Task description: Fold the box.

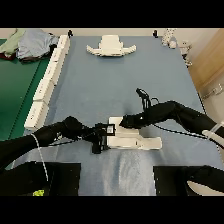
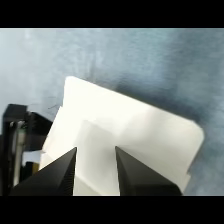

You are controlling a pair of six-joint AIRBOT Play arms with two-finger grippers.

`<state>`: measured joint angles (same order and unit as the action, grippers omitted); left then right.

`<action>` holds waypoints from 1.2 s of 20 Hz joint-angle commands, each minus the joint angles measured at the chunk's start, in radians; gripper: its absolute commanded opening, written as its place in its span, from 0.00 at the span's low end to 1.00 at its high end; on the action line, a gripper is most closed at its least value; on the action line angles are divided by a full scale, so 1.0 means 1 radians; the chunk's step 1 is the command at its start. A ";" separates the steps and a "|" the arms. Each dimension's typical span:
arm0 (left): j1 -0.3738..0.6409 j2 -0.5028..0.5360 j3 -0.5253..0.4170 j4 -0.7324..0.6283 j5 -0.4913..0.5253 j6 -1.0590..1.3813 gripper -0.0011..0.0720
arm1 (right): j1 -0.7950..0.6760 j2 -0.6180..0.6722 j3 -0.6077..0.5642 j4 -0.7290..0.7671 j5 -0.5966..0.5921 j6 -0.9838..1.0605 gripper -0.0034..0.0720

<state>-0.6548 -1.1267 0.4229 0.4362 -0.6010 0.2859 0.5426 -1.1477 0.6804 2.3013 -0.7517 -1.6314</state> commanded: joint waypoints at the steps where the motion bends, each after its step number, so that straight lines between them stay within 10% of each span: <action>1: 0.000 0.000 0.001 0.001 -0.001 0.002 0.63 | 0.016 -0.100 0.012 -0.007 0.018 -0.011 0.53; 14: 0.000 0.000 0.001 0.001 -0.001 0.002 0.63 | 0.019 0.055 0.059 -0.145 -0.035 -0.026 0.53; 24: 0.000 0.000 0.001 0.001 -0.001 0.002 0.63 | 0.014 0.398 -0.027 -0.323 -0.430 -0.224 0.53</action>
<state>-0.6548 -1.1267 0.4229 0.4377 -0.6029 0.2886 0.5571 -0.8330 0.6956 2.0048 -1.0424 -1.7515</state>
